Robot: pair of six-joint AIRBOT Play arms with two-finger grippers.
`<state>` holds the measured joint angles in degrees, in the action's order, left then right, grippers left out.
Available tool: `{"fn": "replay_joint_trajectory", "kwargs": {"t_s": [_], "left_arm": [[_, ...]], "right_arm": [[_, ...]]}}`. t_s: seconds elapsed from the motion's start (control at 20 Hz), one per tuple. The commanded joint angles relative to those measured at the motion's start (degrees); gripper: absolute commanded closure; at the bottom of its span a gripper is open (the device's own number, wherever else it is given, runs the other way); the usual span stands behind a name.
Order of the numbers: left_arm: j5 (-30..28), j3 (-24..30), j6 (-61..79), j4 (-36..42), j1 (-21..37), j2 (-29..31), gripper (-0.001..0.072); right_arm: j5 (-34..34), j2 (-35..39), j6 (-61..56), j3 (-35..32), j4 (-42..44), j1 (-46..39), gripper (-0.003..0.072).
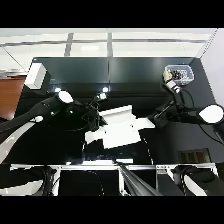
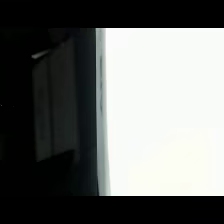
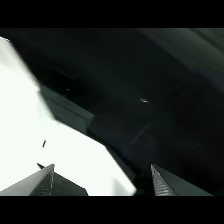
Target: Fold the box and place the chain.
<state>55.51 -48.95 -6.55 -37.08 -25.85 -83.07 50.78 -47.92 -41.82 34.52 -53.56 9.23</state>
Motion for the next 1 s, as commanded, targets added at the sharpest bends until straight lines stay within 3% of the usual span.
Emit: {"fn": "replay_joint_trajectory", "kwargs": {"t_s": [0.0, 0.3, 0.65, 0.8, 0.95], "left_arm": [[-5.64, 0.52, 8.46, -1.77, -2.01, -1.25, 0.0684], [-5.92, -0.26, 8.94, -3.48, -1.99, -2.56, 0.0683], [-6.19, -1.88, 8.61, -4.48, -2.01, -2.62, 0.0683], [-5.79, -1.88, 8.22, -4.48, -2.01, -2.62, 0.0683], [-5.35, -1.88, 7.87, -4.46, -2.01, -2.62, 0.0683]], "right_arm": [[0.17, -0.02, 11.82, -1.75, 0.42, 4.09, -0.0011], [-3.06, -0.11, 27.45, -9.03, -0.68, 10.19, -0.0011], [-4.55, -4.28, 29.9, -10.32, -1.09, 18.29, -0.0011], [-9.22, -6.93, 29.83, -10.32, 0.13, 21.16, -0.001], [-15.3, -7.93, 29.68, -10.01, 6.71, 22.97, -0.0011]]}}
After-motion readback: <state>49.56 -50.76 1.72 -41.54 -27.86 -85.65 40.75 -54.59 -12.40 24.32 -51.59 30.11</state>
